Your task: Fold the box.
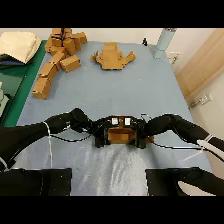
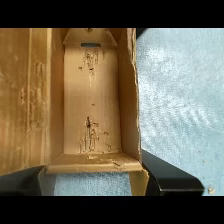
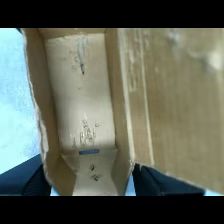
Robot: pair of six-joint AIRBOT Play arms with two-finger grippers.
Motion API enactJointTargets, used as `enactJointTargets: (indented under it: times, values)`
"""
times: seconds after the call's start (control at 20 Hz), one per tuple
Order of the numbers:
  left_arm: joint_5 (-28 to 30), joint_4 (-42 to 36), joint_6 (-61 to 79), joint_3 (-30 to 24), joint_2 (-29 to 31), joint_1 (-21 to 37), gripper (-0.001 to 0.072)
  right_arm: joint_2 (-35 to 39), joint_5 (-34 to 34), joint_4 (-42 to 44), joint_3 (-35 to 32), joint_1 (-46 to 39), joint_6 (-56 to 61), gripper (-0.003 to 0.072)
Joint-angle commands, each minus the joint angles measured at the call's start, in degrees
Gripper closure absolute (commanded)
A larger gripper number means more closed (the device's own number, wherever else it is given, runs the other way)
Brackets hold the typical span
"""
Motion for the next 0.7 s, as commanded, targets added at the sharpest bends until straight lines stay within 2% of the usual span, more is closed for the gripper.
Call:
enactJointTargets:
  times: [0.0,0.1,0.3,0.4,0.55,0.65]
  values:
    - [0.02,0.00,0.00,0.04,0.00,-0.02,0.0113,3.02,-1.29,-5.77,0.07,0.00,6.23,-0.0032]
    - [0.02,0.00,0.00,0.04,0.00,-0.02,0.0113,5.44,-4.61,-10.56,0.07,-0.02,12.52,-0.0032]
    - [0.02,0.00,0.00,0.04,0.00,-0.02,0.0112,12.87,-21.16,-10.38,0.15,0.00,15.91,-0.0029]
    - [0.02,0.00,0.00,0.04,0.00,0.00,0.0113,17.07,-24.48,-5.64,0.15,-0.02,17.62,-0.0025]
    - [0.02,0.00,0.00,0.04,0.00,-0.02,0.0113,21.53,-25.05,5.60,0.15,0.00,22.40,-0.0025]
    - [0.02,0.00,0.00,0.04,0.00,0.00,0.0112,23.19,-25.94,9.22,0.13,0.04,39.50,-0.0025]
